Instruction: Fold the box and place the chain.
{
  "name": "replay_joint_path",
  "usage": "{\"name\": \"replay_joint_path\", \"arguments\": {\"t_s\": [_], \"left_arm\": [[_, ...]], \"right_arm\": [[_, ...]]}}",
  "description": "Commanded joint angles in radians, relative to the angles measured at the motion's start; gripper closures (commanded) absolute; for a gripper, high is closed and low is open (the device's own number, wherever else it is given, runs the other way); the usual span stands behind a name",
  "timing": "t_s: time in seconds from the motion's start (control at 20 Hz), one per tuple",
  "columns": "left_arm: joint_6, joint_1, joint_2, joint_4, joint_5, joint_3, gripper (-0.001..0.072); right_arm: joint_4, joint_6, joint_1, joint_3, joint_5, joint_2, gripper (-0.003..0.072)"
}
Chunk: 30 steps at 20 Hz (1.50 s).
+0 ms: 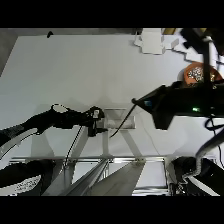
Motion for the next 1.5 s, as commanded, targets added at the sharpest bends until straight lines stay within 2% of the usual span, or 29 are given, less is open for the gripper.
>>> {"name": "replay_joint_path", "arguments": {"t_s": [0.0, 0.25, 0.55, 1.45], "left_arm": [[0.000, 0.000, 0.000, 0.000, 0.000, 0.001, 0.0558], [0.000, 0.000, 0.000, 0.000, 0.000, 0.001, 0.0558], [0.000, 0.000, 0.000, 0.000, 0.000, 0.001, 0.0558], [0.000, 0.000, 0.000, 0.000, 0.000, 0.001, 0.0558]], "right_arm": [[-0.003, -0.001, 0.053, -0.004, -0.058, -0.067, 0.0671], [-0.027, -0.008, 0.078, -0.004, -0.077, -0.099, 0.0671], [-0.023, -0.007, 0.078, -0.003, -0.196, -0.090, 0.0671], [-0.073, 0.004, 0.077, 0.018, -0.175, -0.066, 0.0671]]}}
